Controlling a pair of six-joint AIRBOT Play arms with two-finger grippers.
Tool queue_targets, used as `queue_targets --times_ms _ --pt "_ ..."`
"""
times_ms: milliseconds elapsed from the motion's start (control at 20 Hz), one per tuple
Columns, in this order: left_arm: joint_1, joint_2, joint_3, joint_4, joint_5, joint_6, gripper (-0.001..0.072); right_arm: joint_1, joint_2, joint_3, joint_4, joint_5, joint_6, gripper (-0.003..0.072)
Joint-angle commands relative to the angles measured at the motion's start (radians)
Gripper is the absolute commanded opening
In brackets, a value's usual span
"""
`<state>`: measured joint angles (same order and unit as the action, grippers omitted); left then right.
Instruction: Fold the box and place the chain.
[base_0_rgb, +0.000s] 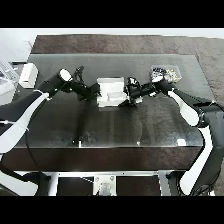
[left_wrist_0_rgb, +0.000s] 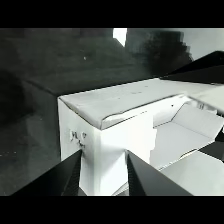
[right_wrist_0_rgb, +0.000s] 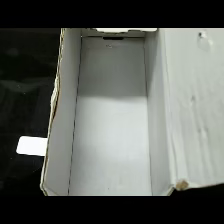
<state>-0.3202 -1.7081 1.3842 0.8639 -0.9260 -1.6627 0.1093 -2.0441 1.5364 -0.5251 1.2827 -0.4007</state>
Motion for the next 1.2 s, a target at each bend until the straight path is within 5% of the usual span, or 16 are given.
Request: queue_targets --times_ms 0,850,950,1150 --pt "-0.019 -0.035 0.051 0.026 -0.032 -0.017 0.0339 0.0 0.0 0.0 0.0 0.0 0.0 0.0579" --pt "-0.021 -0.053 0.117 0.101 -0.114 -0.093 0.0342 0.0 0.0 0.0 0.0 0.0 0.0 0.0579" --pt "-0.021 -0.053 0.117 0.101 -0.118 -0.092 0.0576 0.0 0.0 0.0 0.0 0.0 0.0 0.0579" --pt "-0.021 -0.053 0.117 0.102 -0.119 -0.091 0.058 0.0 0.0 0.0 0.0 0.0 0.0 0.0579"
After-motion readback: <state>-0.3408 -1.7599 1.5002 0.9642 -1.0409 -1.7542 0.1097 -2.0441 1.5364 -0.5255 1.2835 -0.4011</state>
